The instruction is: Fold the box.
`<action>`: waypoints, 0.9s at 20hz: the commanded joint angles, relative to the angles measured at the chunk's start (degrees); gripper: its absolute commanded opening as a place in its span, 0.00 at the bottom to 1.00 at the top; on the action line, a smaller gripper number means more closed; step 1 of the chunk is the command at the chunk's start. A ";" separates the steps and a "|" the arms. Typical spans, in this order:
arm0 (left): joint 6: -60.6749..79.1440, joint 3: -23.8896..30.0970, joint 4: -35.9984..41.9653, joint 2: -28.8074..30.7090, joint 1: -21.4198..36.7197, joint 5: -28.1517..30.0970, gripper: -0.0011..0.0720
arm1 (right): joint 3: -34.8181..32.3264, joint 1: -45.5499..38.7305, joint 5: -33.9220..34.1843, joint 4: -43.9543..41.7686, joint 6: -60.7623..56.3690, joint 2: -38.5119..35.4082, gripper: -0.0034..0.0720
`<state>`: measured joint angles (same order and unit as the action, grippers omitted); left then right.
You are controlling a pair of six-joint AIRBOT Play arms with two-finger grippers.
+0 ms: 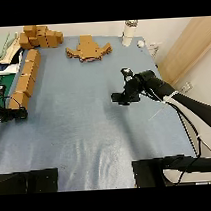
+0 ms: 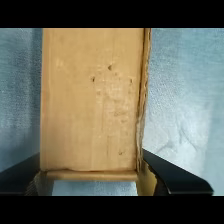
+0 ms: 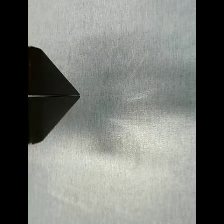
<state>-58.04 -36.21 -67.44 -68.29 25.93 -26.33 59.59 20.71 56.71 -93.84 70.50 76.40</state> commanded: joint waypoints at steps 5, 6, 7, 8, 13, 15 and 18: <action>-3.13 -8.68 -6.64 4.68 2.82 -26.95 0.96 | 0.04 -0.02 -0.02 -0.02 0.00 0.02 0.05; -5.27 -10.34 -9.49 5.38 2.91 -30.49 0.96 | 0.04 -0.02 -0.02 -0.02 0.00 0.02 0.05; -7.26 -12.02 -10.86 6.01 2.93 -34.27 0.96 | 0.04 -0.02 -0.02 -0.02 0.00 0.02 0.05; -7.56 -13.25 -10.10 6.56 2.78 -37.44 0.96 | 0.04 -0.02 -0.02 -0.02 0.00 0.02 0.05; -6.36 -16.33 8.09 7.23 -7.72 -43.54 0.47 | 0.04 -0.02 -0.02 -0.02 0.00 0.02 0.05; -4.15 -16.92 12.00 7.21 -16.92 -39.91 0.05 | 0.04 -0.02 -0.02 -0.02 0.00 0.02 0.05; -5.55 -18.91 12.07 5.84 -30.05 -31.15 0.03 | 0.04 -0.02 -0.02 -0.02 0.00 0.02 0.05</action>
<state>-63.18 -53.32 -58.78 -61.58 6.46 -63.29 59.59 20.71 56.69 -93.84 70.50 76.40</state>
